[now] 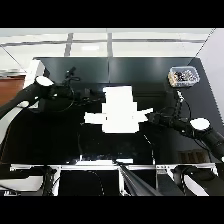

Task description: Fold the box and place the chain.

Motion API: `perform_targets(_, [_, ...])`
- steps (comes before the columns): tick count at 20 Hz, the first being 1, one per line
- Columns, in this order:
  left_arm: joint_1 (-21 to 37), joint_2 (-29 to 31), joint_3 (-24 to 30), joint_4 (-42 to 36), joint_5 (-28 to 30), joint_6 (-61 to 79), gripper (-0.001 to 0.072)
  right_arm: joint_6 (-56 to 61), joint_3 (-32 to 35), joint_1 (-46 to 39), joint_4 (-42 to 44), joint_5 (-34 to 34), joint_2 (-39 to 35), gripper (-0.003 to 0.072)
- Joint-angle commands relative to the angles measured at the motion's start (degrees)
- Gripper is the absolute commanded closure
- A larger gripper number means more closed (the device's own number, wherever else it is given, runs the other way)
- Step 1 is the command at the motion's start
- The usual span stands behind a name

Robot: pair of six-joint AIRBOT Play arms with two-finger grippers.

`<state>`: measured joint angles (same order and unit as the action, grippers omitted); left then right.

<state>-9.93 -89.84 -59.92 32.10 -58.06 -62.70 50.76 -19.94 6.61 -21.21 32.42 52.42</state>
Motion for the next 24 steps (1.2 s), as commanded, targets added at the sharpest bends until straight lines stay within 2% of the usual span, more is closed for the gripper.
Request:
perform_targets(1, [-3.10, -8.37, -6.75, -3.13, -3.96, 0.28, 0.0003, 0.00, 0.04, 0.07, 0.00, -0.09, -0.02, 0.0670])
perform_targets(4, [-6.14, -13.31, -11.82, -3.26, -6.56, 0.31, 0.0003, 0.00, 0.04, 0.07, 0.00, -0.02, -0.02, 0.0670])
perform_targets(8, [-8.85, -18.32, -17.38, -3.23, -13.64, 1.33, 0.0003, -0.02, 0.07, 0.07, -0.07, 0.72, -0.02, 0.0670])
perform_targets(12, [-9.57, -21.31, -21.38, -2.80, -25.09, 9.42, 0.0023, -0.02, 0.07, 0.07, -0.07, 1.51, -0.02, 0.0669])
perform_targets(13, [-9.16, -21.46, -21.92, -1.33, -27.67, 12.35, 0.0058, -0.02, 0.07, 0.07, -0.07, 1.95, -0.02, 0.0670])
perform_targets(14, [-8.48, -21.49, -22.27, 0.37, -28.68, 12.83, 0.0184, -0.02, 0.07, 0.07, -0.17, 2.19, -0.02, 0.0669])
perform_targets(16, [-6.75, -21.77, -22.75, 0.98, -28.98, 13.03, 0.0374, -0.04, 0.07, 0.07, -0.46, 3.08, -0.02, 0.0670])
perform_targets(18, [-5.42, -22.51, -23.74, 0.48, -29.90, 13.00, 0.0518, -0.04, 0.07, 0.07, -0.48, 3.39, -0.02, 0.0670])
perform_targets(21, [-5.03, -22.93, -24.37, 0.46, -31.41, 14.58, 0.0683, -0.04, 0.07, 0.07, -0.55, 3.39, -0.02, 0.0665])
perform_targets(22, [-5.03, -22.93, -24.37, 0.46, -31.28, 14.78, 0.0684, -0.02, 0.07, 0.04, -1.18, 3.39, -0.02, 0.0387])
perform_targets(23, [-5.03, -22.91, -24.39, 0.46, -30.95, 14.78, 0.0684, -0.04, -0.02, -0.04, -2.34, 4.13, -0.04, -0.0033])
perform_targets(24, [-5.03, -22.84, -24.37, 0.46, -31.08, 14.75, 0.0685, -0.13, -0.79, -0.57, -5.22, 6.34, -0.07, -0.0018])
